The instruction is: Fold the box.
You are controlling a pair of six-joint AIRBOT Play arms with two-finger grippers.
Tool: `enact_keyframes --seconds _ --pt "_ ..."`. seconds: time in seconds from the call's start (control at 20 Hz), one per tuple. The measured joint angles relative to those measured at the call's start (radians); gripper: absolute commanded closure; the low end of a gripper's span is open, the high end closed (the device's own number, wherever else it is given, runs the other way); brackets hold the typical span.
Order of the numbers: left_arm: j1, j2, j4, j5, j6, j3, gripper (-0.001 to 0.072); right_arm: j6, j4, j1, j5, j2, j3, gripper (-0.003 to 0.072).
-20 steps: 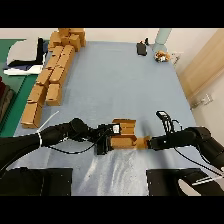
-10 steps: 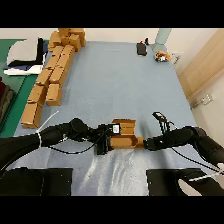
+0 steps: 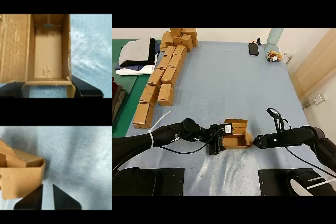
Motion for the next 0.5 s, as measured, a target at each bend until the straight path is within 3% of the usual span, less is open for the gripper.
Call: enact_keyframes --seconds 0.15,0.2,0.25,0.3,0.5 --pt "0.0 0.0 0.0 0.0 0.0 0.0 0.0187 0.0 0.061 0.001 -0.006 0.005 0.009 0.0442" --pt "0.0 0.0 0.0 0.0 0.0 0.0 0.0187 0.0 0.079 0.002 -0.006 0.002 0.011 0.0408" --pt "0.0 0.0 0.0 0.0 0.0 0.0 0.0187 0.0 0.092 0.004 -0.007 -0.002 0.011 0.0226" --pt "0.0 0.0 0.0 0.0 0.0 0.0 0.0187 0.0 0.102 0.007 -0.006 -0.007 0.012 0.0201" --pt "0.0 0.0 0.0 0.0 0.0 0.0 0.0187 -0.005 0.132 0.035 0.013 -0.028 0.014 0.0204"
